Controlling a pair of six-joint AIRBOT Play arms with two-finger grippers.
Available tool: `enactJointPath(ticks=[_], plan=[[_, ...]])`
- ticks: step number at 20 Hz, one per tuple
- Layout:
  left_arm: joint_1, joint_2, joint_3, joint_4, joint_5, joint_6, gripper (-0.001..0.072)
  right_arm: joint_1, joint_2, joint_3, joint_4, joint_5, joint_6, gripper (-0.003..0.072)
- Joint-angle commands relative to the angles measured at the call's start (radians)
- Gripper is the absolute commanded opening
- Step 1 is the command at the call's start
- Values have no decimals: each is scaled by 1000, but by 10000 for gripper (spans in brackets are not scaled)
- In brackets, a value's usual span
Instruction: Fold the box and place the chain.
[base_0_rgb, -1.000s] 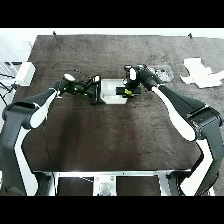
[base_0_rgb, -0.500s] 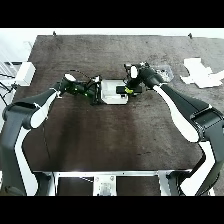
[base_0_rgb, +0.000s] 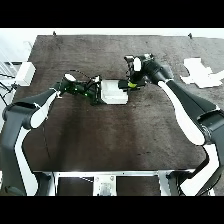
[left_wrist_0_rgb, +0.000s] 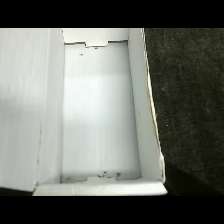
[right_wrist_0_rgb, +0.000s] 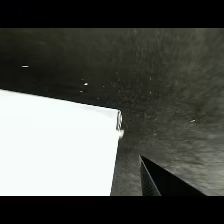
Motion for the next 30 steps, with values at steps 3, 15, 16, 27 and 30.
enactJointPath(ticks=[3,15,16,27,30], plan=[[1,1,1,0,0,-1,535,-69,117,13,-181,-37,-89,438],[1,1,0,0,0,-8,535,-439,-69,18,142,-362,-349,397],[1,1,1,0,0,-8,536,-440,-93,29,148,-362,-364,397],[1,1,1,1,1,-8,536,-440,-220,94,264,-332,-403,257],[1,1,0,1,1,-8,536,-440,-220,118,263,-330,-420,30]])
